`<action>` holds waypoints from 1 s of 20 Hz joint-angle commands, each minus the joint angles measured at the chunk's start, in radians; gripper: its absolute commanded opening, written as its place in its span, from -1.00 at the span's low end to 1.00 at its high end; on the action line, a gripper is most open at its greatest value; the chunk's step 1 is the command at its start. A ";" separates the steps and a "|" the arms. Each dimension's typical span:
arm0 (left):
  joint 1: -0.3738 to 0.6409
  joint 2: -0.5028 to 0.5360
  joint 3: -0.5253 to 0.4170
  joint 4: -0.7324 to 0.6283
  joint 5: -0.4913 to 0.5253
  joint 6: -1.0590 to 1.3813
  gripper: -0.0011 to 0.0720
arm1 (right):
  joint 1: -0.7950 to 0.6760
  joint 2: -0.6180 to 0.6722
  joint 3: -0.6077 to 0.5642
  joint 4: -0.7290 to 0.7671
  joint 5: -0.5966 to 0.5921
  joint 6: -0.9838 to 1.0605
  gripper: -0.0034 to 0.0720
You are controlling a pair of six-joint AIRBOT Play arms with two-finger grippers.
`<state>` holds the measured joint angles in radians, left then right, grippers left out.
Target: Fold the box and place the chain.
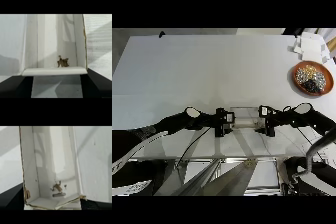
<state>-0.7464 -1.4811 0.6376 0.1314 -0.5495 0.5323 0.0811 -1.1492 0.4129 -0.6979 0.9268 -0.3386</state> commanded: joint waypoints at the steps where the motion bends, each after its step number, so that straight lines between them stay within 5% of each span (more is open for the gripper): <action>1: 0.000 0.001 0.000 0.000 0.000 0.000 -0.09 | 0.000 0.047 0.000 -0.129 0.010 0.163 0.87; 9: 0.000 0.001 0.000 0.000 0.000 0.000 -0.09 | -0.097 0.278 0.000 -0.380 0.110 0.398 0.80; 11: 0.000 0.001 0.000 0.000 0.000 -0.001 -0.09 | -0.108 0.351 0.000 -0.355 0.142 0.399 0.32; 12: 0.000 0.001 0.000 0.000 0.000 -0.001 -0.09 | -0.108 0.383 0.000 -0.315 0.161 0.399 -0.10; 13: 0.000 0.001 0.000 0.000 0.000 -0.001 -0.09 | -0.108 0.408 0.000 -0.254 0.186 0.410 -0.88; 20: 0.000 0.001 0.000 0.000 0.000 -0.001 -0.09 | -0.107 0.379 0.000 0.270 0.119 0.409 -0.86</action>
<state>-0.7467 -1.4811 0.6376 0.1307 -0.5495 0.5312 -0.0250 -0.7586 0.4122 -0.6300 1.0878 0.0685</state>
